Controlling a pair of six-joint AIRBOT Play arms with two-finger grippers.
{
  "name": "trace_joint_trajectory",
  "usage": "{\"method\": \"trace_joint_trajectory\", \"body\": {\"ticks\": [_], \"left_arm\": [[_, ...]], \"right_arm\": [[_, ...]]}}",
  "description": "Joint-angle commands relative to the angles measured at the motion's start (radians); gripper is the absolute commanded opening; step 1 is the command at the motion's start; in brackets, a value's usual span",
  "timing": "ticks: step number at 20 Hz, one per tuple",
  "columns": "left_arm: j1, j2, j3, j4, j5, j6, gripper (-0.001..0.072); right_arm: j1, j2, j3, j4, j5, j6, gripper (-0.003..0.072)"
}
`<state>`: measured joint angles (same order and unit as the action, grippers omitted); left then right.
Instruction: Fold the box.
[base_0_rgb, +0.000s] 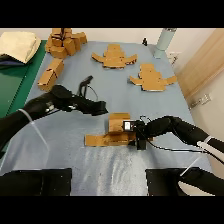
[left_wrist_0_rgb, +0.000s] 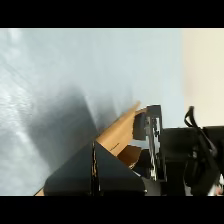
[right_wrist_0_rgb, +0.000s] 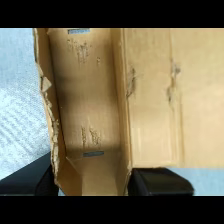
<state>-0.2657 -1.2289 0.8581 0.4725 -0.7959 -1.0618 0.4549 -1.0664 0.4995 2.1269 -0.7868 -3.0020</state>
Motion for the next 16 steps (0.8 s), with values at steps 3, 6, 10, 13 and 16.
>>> {"method": "trace_joint_trajectory", "body": {"ticks": [3, 6, 10, 13, 16], "left_arm": [[0.194, 0.307, -0.225, 0.002, -0.167, 0.401, 0.0011], [0.157, 0.427, -0.317, 0.039, -0.219, 0.606, 0.0011], [0.000, 0.505, -0.331, 0.273, -0.095, 0.649, 0.0013], [-0.032, 0.492, -0.348, 0.303, -0.024, 0.747, 0.0362], [-0.040, 0.422, -0.393, 0.201, 0.070, 0.853, 0.0683]], "right_arm": [[0.000, 0.000, 0.000, 0.000, 0.000, 0.000, 0.0459], [0.000, 0.000, 0.000, 0.000, 0.000, 0.000, 0.0459], [0.000, 0.000, 0.000, 0.000, 0.000, 0.000, 0.0459], [0.000, 0.000, 0.000, 0.001, 0.000, 0.000, 0.0459], [0.000, 0.000, 0.000, -0.002, 0.000, 0.000, 0.0460]]}}
